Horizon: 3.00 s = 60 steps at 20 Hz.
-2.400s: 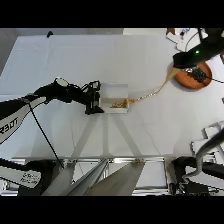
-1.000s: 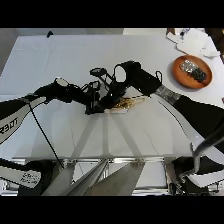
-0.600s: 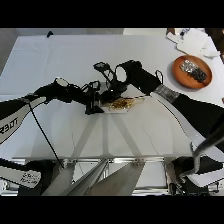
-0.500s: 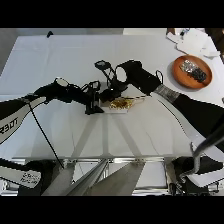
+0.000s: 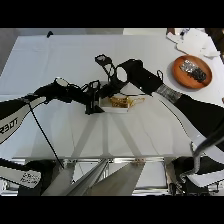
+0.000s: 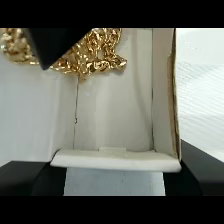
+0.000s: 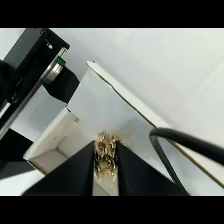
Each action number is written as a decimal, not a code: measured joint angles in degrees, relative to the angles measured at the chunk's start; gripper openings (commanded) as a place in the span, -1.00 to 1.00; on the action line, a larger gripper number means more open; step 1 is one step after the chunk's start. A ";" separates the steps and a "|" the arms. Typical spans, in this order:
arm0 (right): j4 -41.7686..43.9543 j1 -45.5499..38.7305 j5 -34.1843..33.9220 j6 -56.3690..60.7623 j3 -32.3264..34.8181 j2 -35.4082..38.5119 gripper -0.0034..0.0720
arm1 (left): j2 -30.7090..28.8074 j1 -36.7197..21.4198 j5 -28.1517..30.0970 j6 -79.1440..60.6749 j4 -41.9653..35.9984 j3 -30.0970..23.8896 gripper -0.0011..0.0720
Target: Fold the box and place the chain.
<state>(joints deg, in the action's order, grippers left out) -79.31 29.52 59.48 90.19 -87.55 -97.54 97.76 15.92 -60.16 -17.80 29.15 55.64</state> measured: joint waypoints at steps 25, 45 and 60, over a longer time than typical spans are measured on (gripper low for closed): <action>3.80 -24.57 8.41 -52.24 19.87 19.08 0.50 | 0.00 0.02 -0.09 0.07 0.02 0.00 0.10; 9.51 -18.56 -6.64 -73.96 24.37 3.96 -0.88 | 0.00 0.02 -0.09 0.09 0.04 0.00 0.10; 18.93 -18.34 -5.35 -59.87 24.41 18.12 -0.88 | 0.00 0.02 -0.09 0.09 0.02 0.00 0.10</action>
<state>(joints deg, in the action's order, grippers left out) -60.38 11.18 54.13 30.33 -63.13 -79.42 97.76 15.94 -60.25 -17.72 29.17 55.64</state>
